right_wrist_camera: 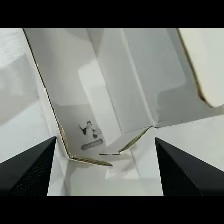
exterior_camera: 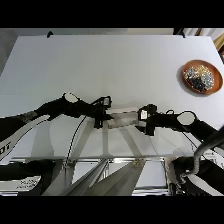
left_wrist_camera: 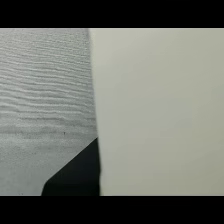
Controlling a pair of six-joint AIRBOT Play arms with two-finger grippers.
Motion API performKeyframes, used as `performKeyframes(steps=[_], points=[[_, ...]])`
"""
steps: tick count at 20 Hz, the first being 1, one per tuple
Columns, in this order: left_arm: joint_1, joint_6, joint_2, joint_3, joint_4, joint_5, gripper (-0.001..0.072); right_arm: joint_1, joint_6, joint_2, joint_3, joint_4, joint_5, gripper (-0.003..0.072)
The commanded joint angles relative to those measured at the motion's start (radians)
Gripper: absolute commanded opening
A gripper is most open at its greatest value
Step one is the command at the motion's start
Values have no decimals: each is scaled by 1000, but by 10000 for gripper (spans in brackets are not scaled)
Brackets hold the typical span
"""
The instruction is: Fold the box and place the chain.
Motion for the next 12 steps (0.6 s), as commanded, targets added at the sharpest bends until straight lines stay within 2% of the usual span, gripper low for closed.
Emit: performKeyframes(steps=[1, 6, 9, 12], points=[[0, 0, -1, 0, 0, 0, 12, -10, -77, -63, 29, 73, 64, 691], [0, 0, -1, 0, 0, 0, 12, -10, -77, -163, 90, 73, 111, 690], [0, 0, -1, 0, 0, 0, 12, -10, -77, -204, 91, 56, 180, 686], [0, 0, -1, 0, 0, 0, 12, -10, -76, -223, 91, 26, 181, 656]])
